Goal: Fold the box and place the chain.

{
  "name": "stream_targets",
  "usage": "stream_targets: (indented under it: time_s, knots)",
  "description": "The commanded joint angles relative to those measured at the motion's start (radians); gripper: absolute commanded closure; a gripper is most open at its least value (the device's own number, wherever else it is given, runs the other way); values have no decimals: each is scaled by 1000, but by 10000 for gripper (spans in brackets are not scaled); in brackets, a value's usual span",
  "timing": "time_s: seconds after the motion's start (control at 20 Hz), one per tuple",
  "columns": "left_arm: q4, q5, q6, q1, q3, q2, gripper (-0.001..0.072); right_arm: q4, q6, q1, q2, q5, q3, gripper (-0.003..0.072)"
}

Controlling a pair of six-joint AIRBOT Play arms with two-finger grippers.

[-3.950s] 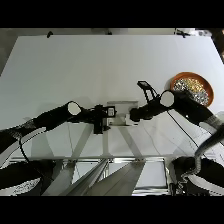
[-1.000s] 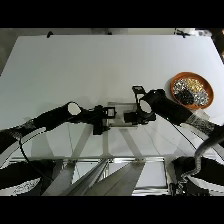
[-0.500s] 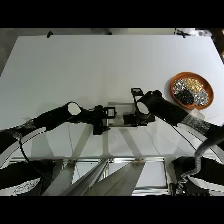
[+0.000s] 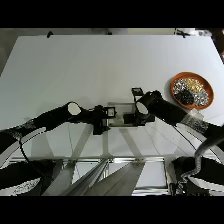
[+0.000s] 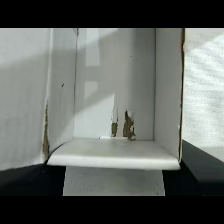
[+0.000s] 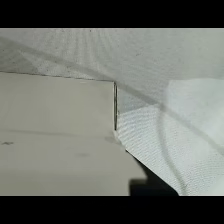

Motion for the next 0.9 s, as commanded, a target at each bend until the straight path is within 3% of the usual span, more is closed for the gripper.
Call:
stream_targets:
  time_s: [0.0, 0.1, 0.15, 0.25, 0.35, 0.5, 0.55, 0.6, 0.65, 0.85]
  knots:
    - [1, 0, 2, 0, 0, 1, 504, 3, -1, 1, -2, -14, -1, 668]
    - [1, 0, 2, 0, 0, 1, 504, 3, -1, 1, -2, -34, -1, 515]
    - [1, 0, 2, 0, 0, 1, 504, 3, -1, 2, -2, -39, -1, 484]
    - [1, 0, 2, 0, 0, 1, 504, 3, -2, 1, -2, -36, -1, 495]
    - [1, 0, 2, 0, 0, 1, 504, 3, -10, 1, -1, -32, -1, 675]
    - [1, 0, 2, 0, 0, 1, 504, 2, -17, 1, 7, -26, 0, 658]
    - [1, 0, 2, 0, 0, 1, 504, 1, -18, 1, 16, -17, 0, 531]
    - [1, 0, 2, 0, 0, 1, 504, -1, -26, 1, 31, -5, 0, 308]
    - [1, 0, 2, 0, 0, 1, 504, -6, -39, 1, 48, 4, 0, 178]
    - [1, 0, 2, 0, 0, 1, 504, -79, -45, 0, 142, 82, 0, 177]
